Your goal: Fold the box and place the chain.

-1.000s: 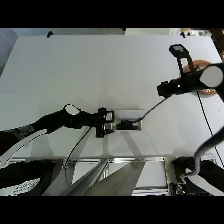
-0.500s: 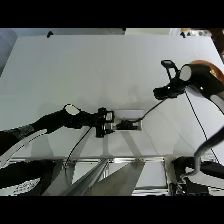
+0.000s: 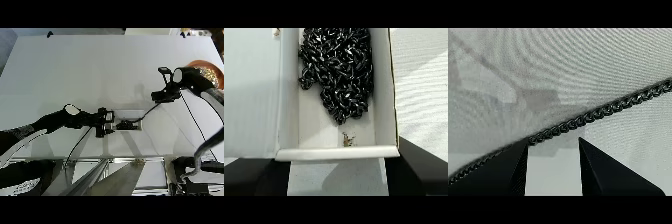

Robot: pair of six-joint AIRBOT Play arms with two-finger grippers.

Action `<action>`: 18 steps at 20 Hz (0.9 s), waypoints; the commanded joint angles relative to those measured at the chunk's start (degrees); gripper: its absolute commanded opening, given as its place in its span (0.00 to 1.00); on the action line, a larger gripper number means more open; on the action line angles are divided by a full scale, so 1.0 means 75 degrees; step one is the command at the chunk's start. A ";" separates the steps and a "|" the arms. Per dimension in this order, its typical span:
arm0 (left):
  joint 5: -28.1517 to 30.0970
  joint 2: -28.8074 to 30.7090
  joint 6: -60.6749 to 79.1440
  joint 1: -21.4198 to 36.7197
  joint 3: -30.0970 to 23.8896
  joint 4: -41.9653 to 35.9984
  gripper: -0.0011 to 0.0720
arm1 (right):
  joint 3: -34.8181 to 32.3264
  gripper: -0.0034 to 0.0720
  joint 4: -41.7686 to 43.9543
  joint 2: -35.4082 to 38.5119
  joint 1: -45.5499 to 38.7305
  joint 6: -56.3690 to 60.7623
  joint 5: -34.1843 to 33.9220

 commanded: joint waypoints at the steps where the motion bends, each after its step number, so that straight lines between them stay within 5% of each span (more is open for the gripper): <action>1: 0.0000 0.0006 0.0000 0.0000 0.0003 0.0000 0.30 | 0.0003 0.43 0.0006 -0.0105 -0.0006 0.0108 0.0017; 6: 0.0000 0.0006 0.0000 0.0000 0.0003 0.0000 0.30 | 0.0003 0.42 0.0009 -0.0373 -0.0006 0.0111 0.0195; 10: 0.0003 0.0006 0.0003 0.0000 0.0003 0.0000 0.30 | 0.0003 0.24 0.0009 -0.0487 -0.0006 0.0102 0.0175; 12: 0.0003 0.0006 0.0003 0.0000 0.0003 0.0000 0.30 | 0.0003 0.07 0.0009 -0.0466 -0.0006 -0.0073 0.0300; 18: 0.0003 0.0006 0.0000 0.0000 0.0003 0.0003 0.30 | 0.0003 0.07 0.0079 0.0799 -0.0006 -0.0560 0.0679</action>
